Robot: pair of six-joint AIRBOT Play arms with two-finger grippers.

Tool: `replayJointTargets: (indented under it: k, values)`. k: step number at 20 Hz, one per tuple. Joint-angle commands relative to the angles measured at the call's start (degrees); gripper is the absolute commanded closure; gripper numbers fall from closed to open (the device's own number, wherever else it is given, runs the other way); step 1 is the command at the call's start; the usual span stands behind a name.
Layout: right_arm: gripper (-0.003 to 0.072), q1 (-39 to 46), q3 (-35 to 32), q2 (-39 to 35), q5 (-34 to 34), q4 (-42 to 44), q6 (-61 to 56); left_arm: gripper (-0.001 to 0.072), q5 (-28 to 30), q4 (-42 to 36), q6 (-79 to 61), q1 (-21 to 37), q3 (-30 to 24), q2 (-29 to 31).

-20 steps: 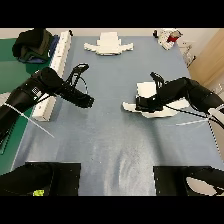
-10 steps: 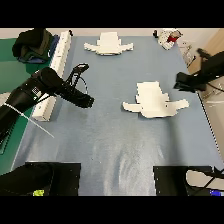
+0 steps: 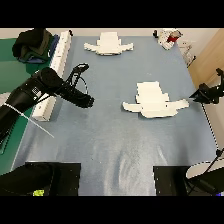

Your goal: Fold the box.

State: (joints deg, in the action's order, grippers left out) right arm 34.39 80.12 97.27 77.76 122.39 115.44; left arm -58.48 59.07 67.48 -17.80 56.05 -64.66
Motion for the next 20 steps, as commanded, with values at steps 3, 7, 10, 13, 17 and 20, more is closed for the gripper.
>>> replayJointTargets:
  k: [3, 7, 10, 13, 17, 20]
  values:
    - [0.0371, 0.7, 1.7, 5.9, 4.8, 2.8, 7.1, 0.0696, 0.0, -0.5, 0.0, -0.1, 0.1, 0.0]
    - [0.0371, -1.1, 1.7, 6.2, 8.1, 4.7, 10.8, 0.0696, 0.0, -1.3, 0.0, -0.1, 0.1, 0.0]
    - [0.0386, -3.4, 1.7, 6.2, 8.8, 5.6, 11.7, 0.0696, -0.1, -1.6, 0.0, -0.1, 0.1, 0.0]
    - [0.0386, -5.2, 1.7, 6.2, 10.0, 5.6, 11.7, 0.0696, -0.2, -1.7, 0.0, -0.1, 0.1, 0.0]
    - [0.068, -7.1, 1.7, 6.2, 11.2, 5.8, 11.6, 0.0696, -0.4, -3.0, 0.0, -0.1, 0.1, 0.0]
    - [0.0681, -10.4, 1.6, 6.1, 12.2, 10.6, 9.9, 0.0696, 0.3, -6.9, 0.0, -0.1, 0.1, 0.0]
